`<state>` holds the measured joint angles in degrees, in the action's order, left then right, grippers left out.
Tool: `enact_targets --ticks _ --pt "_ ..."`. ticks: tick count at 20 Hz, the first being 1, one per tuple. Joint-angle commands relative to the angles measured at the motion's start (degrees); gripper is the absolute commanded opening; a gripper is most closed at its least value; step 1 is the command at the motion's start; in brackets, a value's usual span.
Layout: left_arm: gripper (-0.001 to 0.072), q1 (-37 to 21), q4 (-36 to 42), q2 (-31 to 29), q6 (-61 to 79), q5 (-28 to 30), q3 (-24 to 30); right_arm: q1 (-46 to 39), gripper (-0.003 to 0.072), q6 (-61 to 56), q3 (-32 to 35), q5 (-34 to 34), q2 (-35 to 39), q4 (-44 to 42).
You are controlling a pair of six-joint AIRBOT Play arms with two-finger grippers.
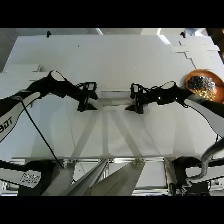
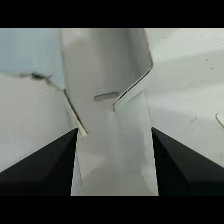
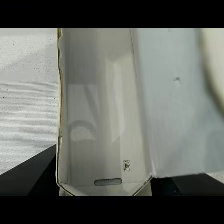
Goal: Fold the box and place the chain.
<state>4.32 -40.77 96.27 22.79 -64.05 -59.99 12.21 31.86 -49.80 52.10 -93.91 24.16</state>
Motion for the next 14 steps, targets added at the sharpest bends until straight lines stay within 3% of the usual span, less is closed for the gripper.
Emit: enact_targets --ticks 1,5,7,10,14 --pt "0.0513 2.3 -0.4 1.2 1.5 0.7 0.0 0.0 0.0377 0.0 0.0 0.0 0.0 0.0" --pt "0.0485 2.7 -0.2 1.2 1.8 4.4 0.0 0.0 0.0377 0.0 0.0 0.0 0.0 0.0" --pt "0.0374 2.7 -0.2 1.1 1.8 6.6 0.0 0.0 0.0377 0.0 0.0 0.0 0.0 0.0" --pt "0.0333 2.7 1.1 1.0 1.8 8.5 0.0 0.0 0.0377 0.0 0.0 0.0 0.0 0.0" --pt "0.0333 2.7 3.8 1.0 1.7 7.6 0.0 0.0 0.0377 0.0 0.0 0.0 0.0 0.0"
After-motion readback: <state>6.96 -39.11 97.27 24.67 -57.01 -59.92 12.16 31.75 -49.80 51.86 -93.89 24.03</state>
